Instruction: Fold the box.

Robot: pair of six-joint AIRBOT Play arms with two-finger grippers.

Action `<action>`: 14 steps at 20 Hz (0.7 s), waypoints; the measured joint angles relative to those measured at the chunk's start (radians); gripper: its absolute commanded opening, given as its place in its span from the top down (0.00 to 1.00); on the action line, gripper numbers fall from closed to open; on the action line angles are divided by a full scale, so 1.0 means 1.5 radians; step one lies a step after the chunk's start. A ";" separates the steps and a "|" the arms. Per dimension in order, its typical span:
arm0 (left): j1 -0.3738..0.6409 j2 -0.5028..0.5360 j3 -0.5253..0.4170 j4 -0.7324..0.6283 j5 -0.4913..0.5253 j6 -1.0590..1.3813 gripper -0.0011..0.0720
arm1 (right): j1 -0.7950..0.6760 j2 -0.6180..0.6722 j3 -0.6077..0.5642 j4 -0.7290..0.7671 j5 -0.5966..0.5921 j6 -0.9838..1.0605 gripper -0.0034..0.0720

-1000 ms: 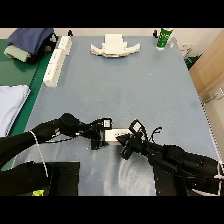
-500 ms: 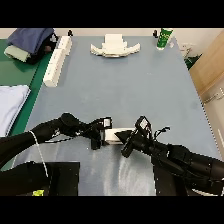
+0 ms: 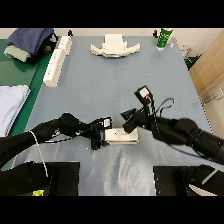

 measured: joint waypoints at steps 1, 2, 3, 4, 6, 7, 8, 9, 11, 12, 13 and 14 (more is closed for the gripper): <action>0.000 0.000 0.000 0.000 0.000 0.000 0.34 | -0.039 -0.025 0.041 -0.016 -0.071 0.009 0.95; 0.000 0.000 0.000 0.000 0.000 0.000 0.34 | -0.073 -0.051 0.080 -0.031 -0.137 0.020 0.95; 0.000 0.000 0.000 0.000 0.000 0.000 0.34 | -0.107 -0.080 0.120 -0.045 -0.204 0.035 0.95; 0.000 0.000 0.000 0.000 0.000 0.000 0.34 | -0.135 -0.107 0.153 -0.057 -0.261 0.049 0.95; 0.000 0.000 0.000 0.000 0.000 0.000 0.34 | -0.179 -0.159 0.208 -0.077 -0.361 0.081 0.95; 0.000 0.000 0.000 0.000 0.000 0.000 0.34 | -0.194 -0.180 0.229 -0.086 -0.400 0.096 0.95; 0.000 0.000 0.000 0.000 0.000 0.000 0.34 | -0.203 -0.196 0.243 -0.092 -0.426 0.108 0.95; 0.000 0.000 0.000 0.000 0.000 0.000 0.34 | -0.211 -0.210 0.254 -0.095 -0.448 0.116 0.95; 0.000 0.000 0.001 0.000 0.001 0.000 0.34 | -0.221 -0.226 0.267 -0.103 -0.474 0.129 0.95; 0.001 0.000 0.001 0.000 0.001 0.000 0.34 | -0.224 -0.231 0.271 -0.106 -0.482 0.133 0.95; 0.001 0.000 0.001 0.000 0.001 -0.001 0.34 | -0.226 -0.235 0.274 -0.105 -0.487 0.135 0.95; 0.003 0.000 0.002 -0.002 0.001 -0.006 0.34 | -0.227 -0.237 0.276 -0.105 -0.491 0.138 0.95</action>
